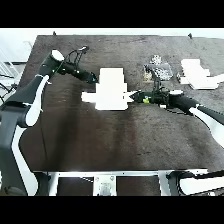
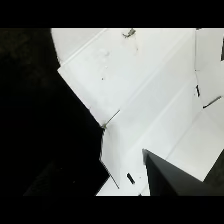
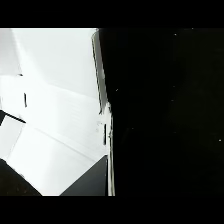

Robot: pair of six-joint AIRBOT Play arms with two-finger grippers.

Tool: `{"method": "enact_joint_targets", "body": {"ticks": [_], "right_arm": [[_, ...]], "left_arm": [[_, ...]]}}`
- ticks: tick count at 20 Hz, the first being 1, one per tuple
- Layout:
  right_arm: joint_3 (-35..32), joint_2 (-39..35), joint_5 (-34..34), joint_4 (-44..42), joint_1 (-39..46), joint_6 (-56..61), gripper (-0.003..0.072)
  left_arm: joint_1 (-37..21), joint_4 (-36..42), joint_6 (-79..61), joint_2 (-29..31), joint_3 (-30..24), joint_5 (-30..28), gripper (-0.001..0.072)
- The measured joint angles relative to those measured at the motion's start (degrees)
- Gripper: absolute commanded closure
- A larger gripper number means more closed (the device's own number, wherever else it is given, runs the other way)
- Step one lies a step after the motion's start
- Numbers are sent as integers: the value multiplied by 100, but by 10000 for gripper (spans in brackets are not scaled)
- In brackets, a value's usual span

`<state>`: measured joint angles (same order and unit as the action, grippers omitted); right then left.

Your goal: Fold the box and place the chain.

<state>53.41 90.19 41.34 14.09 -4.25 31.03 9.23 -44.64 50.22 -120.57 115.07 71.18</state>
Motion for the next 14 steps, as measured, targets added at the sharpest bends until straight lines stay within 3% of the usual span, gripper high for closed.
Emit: {"method": "enact_joint_targets", "body": {"ticks": [8, 9, 11, 13, 14], "right_arm": [[0, 0, -2, -55, -90, -22, 677], [0, 0, -2, -55, -92, -22, 677], [0, 0, -2, -57, -96, -24, 677], [0, 0, -2, -57, -96, -26, 677], [0, 0, -2, -57, -96, -26, 677]], "left_arm": [[2, 649, -409, -382, 63, 149, 108], [2, 699, -444, -413, 66, 153, 178], [2, 824, -518, -461, 74, 164, 178], [2, 896, -608, -511, 68, 175, 250], [2, 986, -667, -511, 72, 188, 250]]}}
